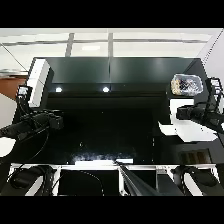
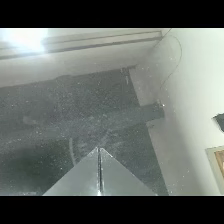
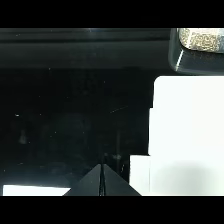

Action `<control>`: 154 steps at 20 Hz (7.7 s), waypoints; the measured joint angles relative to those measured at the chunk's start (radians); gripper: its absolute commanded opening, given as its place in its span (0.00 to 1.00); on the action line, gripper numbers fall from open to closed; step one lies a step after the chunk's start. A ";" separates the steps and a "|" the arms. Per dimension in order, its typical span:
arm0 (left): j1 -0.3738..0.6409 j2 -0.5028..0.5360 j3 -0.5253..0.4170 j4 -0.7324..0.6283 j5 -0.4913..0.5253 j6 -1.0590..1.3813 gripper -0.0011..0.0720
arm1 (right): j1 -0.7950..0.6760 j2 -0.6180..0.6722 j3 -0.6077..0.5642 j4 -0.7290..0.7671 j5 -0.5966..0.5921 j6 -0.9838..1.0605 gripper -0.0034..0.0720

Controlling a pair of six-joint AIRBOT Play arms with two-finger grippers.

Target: Fold the box and place the chain.

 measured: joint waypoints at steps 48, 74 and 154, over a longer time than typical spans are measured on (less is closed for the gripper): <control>-0.144 -0.200 0.000 -0.049 0.266 -0.002 0.97 | -1.083 -0.861 0.559 0.301 0.445 -0.429 0.98; -0.144 -0.200 0.000 -0.060 0.348 -0.006 0.97 | -1.019 -1.067 0.644 0.274 0.748 -0.459 0.20; 0.083 -1.087 0.159 -1.054 -0.549 1.209 0.68 | 0.571 -0.095 -0.263 0.991 -0.431 -0.568 0.10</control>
